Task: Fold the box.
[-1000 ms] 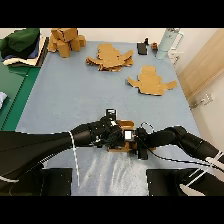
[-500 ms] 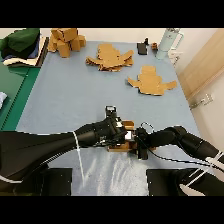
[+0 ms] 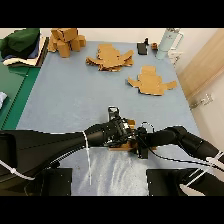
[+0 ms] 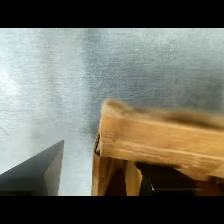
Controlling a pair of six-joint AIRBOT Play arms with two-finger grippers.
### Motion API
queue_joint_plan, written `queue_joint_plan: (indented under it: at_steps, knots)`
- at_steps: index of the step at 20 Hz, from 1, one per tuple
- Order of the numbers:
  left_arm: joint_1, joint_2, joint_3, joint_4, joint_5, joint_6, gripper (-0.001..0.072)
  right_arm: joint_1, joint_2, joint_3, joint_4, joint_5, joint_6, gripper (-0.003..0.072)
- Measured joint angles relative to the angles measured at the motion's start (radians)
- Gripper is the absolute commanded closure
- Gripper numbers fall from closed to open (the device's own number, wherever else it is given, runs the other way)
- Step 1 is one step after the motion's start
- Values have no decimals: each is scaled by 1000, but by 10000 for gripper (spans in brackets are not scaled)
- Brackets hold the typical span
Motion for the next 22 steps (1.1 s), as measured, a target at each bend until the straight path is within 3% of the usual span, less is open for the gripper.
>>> queue_joint_plan:
  at_steps: [1,2,12,13,14,22]
  knots:
    - [0,-3,1,-5,9,0,662,0,0,0,-1,-2,-1,148]
    - [0,-5,2,-8,14,-1,695,0,0,0,0,-3,0,148]
    - [0,-10,3,-32,24,6,691,0,0,0,2,-4,-3,148]
    - [0,-10,3,-34,23,8,508,0,0,0,2,-3,-3,148]
    - [0,-11,2,-38,19,10,280,0,0,0,2,-4,-3,148]
    - [3,-7,2,-57,-21,56,284,1,0,0,6,0,-4,148]
